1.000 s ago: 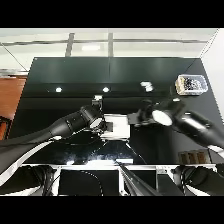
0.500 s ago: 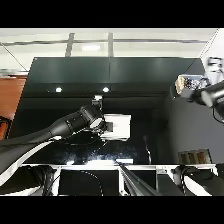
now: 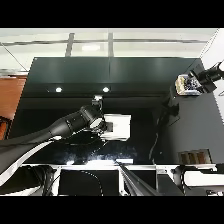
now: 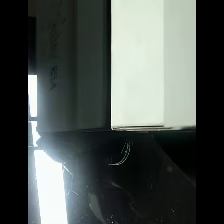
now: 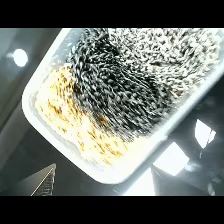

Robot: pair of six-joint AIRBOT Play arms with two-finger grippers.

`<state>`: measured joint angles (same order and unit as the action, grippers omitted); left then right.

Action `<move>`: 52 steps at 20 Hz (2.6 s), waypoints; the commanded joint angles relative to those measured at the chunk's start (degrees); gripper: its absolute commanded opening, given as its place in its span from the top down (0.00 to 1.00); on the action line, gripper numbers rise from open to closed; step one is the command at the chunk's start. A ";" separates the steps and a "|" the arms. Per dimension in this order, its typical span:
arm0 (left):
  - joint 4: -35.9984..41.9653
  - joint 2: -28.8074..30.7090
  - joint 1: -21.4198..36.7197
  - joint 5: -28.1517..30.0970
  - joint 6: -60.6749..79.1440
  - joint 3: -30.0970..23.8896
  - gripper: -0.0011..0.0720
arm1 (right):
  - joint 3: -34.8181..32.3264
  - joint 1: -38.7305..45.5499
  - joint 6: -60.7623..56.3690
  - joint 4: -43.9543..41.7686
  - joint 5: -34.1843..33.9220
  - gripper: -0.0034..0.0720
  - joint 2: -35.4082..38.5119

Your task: Fold the box and place the chain.

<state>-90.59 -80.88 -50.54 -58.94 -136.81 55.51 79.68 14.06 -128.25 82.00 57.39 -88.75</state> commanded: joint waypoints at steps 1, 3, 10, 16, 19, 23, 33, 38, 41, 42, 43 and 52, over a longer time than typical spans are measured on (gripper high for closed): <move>0.02 0.00 0.02 -0.04 0.02 0.07 0.95 | 9.81 0.81 -3.02 -5.07 6.01 0.04 -8.37; 0.02 0.00 0.02 -0.04 0.02 0.07 0.95 | 10.34 0.81 -4.85 -4.96 4.83 0.04 -9.46; 0.00 0.00 0.02 -0.04 0.04 0.07 0.95 | 10.34 0.79 -7.13 -5.57 3.82 0.15 -12.04; 0.00 0.00 0.02 -0.02 0.04 0.07 0.95 | 10.34 0.39 -7.43 -5.75 2.47 0.15 -13.99; 0.00 0.00 0.02 -0.02 0.04 0.07 0.95 | 10.34 -0.26 -7.39 -5.49 2.45 0.15 -15.28; 0.00 0.00 0.02 -0.04 0.04 0.07 0.95 | 10.36 -0.85 -7.37 -6.21 0.59 0.39 -15.82; 0.02 0.00 0.02 -0.02 0.04 0.07 0.95 | 12.20 0.31 6.62 -7.39 6.01 0.95 -12.50; 0.00 0.00 0.02 -0.02 0.02 0.07 0.95 | 12.33 1.86 9.77 -7.45 5.84 0.95 -9.05; 0.00 0.00 0.02 -0.02 0.02 0.07 0.95 | 12.33 2.08 10.78 -7.89 5.92 0.95 -8.44; 0.00 0.00 0.02 -0.02 0.02 0.07 0.95 | 12.35 2.08 11.76 -8.76 5.79 0.95 -8.28; 0.00 0.00 0.02 -0.02 0.02 0.07 0.95 | 12.50 2.08 14.05 -10.14 5.44 0.95 -7.89; 0.02 0.00 0.02 -0.04 0.02 0.07 0.95 | 18.64 2.08 33.03 -12.57 4.59 0.95 9.35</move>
<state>-90.56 -80.88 -50.54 -58.98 -136.81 55.51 96.60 16.10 -100.62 70.32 62.87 -85.36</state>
